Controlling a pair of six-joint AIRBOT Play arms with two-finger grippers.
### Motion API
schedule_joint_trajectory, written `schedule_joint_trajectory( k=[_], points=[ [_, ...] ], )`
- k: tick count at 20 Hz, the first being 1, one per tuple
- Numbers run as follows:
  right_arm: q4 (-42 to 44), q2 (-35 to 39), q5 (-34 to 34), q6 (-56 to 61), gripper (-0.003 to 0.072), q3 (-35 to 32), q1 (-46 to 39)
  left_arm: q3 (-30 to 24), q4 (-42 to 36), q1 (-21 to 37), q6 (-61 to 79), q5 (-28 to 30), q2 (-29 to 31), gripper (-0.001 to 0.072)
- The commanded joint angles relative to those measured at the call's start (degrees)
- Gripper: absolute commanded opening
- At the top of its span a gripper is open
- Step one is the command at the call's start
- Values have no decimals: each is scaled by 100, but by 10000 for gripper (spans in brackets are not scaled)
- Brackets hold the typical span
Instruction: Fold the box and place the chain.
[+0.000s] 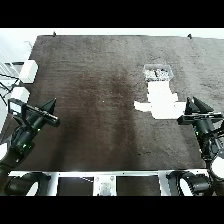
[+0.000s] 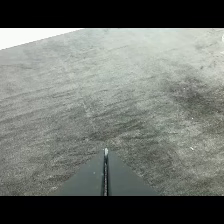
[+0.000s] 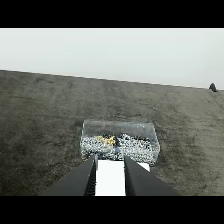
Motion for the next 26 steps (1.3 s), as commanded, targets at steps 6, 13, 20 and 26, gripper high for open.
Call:
schedule_joint_trajectory(
  k=[6, 13, 20, 26],
  points=[
    [22, 2, -107, 131, 411, 52, 0, -4, 2, -2, 0, 0, 4, 20],
    [319, -2052, 52, 304, 427, 1534, -1311, -4, 2, -2, 0, 2, 4, 20],
    [-619, -5810, 5318, 1322, 497, 4787, -4540, -4, 2, -2, 0, -4, 4, 19],
    [-2588, -7932, 7375, 1869, 550, 7484, -5075, -4, 2, -2, 2, -2, 4, 20]
  ],
)
